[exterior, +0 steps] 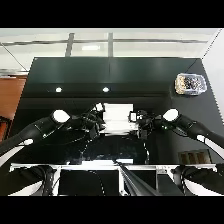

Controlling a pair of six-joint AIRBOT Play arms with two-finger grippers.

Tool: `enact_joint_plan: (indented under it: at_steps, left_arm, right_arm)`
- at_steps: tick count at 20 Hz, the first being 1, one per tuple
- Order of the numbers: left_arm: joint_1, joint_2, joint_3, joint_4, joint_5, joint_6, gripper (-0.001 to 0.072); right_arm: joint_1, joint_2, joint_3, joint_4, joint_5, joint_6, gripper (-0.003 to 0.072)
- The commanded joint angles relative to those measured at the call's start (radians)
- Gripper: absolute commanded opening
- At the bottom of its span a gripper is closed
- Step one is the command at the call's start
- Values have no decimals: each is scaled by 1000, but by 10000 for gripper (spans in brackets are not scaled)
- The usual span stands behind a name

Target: Fold the box and place the chain.

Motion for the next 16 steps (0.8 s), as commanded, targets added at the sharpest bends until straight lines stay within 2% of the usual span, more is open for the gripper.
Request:
enact_joint_plan:
  at_steps: [1,4,6,13,14,16]
  left_arm:
    - [0,-31,2,-69,-1,50,193]
    - [0,-31,2,-69,-1,61,166]
    - [0,-31,2,-69,2,68,287]
    - [-8,-31,2,-65,0,112,296]
    - [-17,-31,2,-65,11,112,317]
    - [-31,-31,3,-53,26,117,429]
  right_arm:
    - [0,0,0,0,1,-1,131]
    - [0,0,0,0,1,0,130]
    - [0,0,0,0,1,0,130]
    - [0,0,0,0,1,0,130]
    - [0,0,0,0,1,0,130]
    - [0,0,0,0,1,0,130]
